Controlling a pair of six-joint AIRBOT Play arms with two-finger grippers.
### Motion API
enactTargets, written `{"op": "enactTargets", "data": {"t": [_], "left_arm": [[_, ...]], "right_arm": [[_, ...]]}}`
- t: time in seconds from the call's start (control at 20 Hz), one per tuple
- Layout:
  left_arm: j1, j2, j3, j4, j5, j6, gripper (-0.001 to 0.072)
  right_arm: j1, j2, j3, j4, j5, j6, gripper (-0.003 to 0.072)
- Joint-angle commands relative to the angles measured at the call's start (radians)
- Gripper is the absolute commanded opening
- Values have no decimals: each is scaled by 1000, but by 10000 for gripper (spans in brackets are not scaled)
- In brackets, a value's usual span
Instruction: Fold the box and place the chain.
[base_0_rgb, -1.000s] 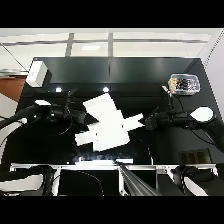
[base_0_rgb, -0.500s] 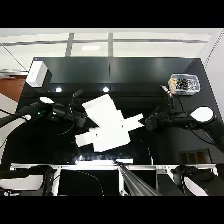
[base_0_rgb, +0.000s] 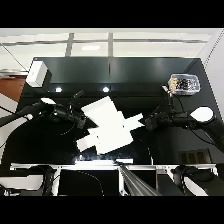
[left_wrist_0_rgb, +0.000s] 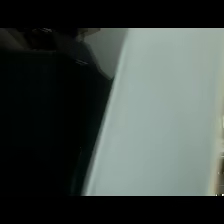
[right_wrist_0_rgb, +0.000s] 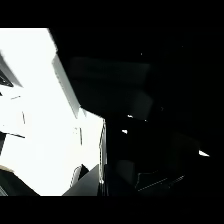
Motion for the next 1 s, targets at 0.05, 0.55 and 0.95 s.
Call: {"op": "enactTargets", "data": {"t": [0.05,0.55,0.95], "left_arm": [[-3,-19,7,43,-32,18,90],[-142,161,129,216,96,43,25],[-401,241,63,308,437,279,25]], "right_arm": [[-4,0,0,0,-4,12,43],[-399,14,343,-359,305,40,701],[-394,11,338,-497,168,-57,701]]}}
